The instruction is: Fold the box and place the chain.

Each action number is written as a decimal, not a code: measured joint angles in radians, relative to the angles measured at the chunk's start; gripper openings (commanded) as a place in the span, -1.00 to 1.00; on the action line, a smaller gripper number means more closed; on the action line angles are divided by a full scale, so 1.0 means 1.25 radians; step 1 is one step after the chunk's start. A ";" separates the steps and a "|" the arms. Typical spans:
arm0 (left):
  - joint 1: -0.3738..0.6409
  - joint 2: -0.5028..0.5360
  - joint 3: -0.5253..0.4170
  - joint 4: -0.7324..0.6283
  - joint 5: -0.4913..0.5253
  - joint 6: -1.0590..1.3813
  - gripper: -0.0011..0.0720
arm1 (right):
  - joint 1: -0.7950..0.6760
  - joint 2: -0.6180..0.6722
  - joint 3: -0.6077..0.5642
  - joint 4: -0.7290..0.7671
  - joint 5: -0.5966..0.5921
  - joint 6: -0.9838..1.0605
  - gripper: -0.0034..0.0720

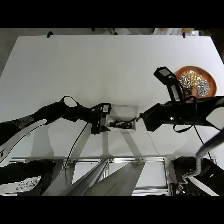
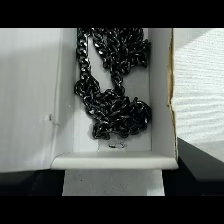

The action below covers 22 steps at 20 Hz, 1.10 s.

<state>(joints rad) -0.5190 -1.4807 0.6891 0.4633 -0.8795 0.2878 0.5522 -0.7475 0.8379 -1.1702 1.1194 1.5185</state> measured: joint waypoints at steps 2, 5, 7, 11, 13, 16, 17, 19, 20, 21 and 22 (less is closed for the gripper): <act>0.000 0.000 0.000 0.000 0.000 0.000 -0.40 | 0.030 -0.001 0.000 0.017 -0.033 0.001 -0.88; 0.000 0.000 0.000 0.000 0.000 0.000 -0.40 | 0.060 -0.015 -0.003 0.030 -0.081 0.002 -0.88; 0.000 0.000 0.000 0.000 0.000 0.000 -0.40 | 0.072 -0.034 -0.011 0.038 -0.108 0.002 -0.88; 0.000 0.000 0.000 0.000 0.000 0.000 -0.40 | 0.082 -0.097 -0.031 0.051 -0.158 0.002 -0.88; 0.000 0.000 0.000 0.000 0.000 0.000 -0.40 | 0.084 -0.139 -0.038 0.054 -0.173 0.002 -0.88; 0.000 0.000 0.000 0.000 0.000 0.000 -0.40 | 0.085 -0.203 -0.043 0.057 -0.191 0.000 -0.88; 0.000 0.000 0.000 0.000 0.000 0.000 -0.40 | 0.085 -0.220 -0.044 0.058 -0.198 0.000 -0.85; 0.000 0.000 0.000 0.000 0.000 0.000 -0.40 | 0.085 -0.239 -0.044 0.061 -0.206 -0.001 -0.35; 0.000 0.000 0.000 0.000 0.000 0.000 -0.40 | 0.085 -0.242 -0.042 0.061 -0.206 -0.005 -0.31; 0.000 0.000 0.000 0.000 0.000 0.000 -0.40 | 0.083 -0.241 -0.036 0.062 -0.201 -0.013 -0.32; 0.000 0.000 0.000 0.000 0.000 0.000 -0.40 | 0.078 -0.236 -0.026 0.063 -0.191 -0.022 -0.32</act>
<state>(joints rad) -0.5190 -1.4807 0.6888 0.4633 -0.8795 0.2878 0.6491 -1.0424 0.8059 -1.0912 0.8810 1.4914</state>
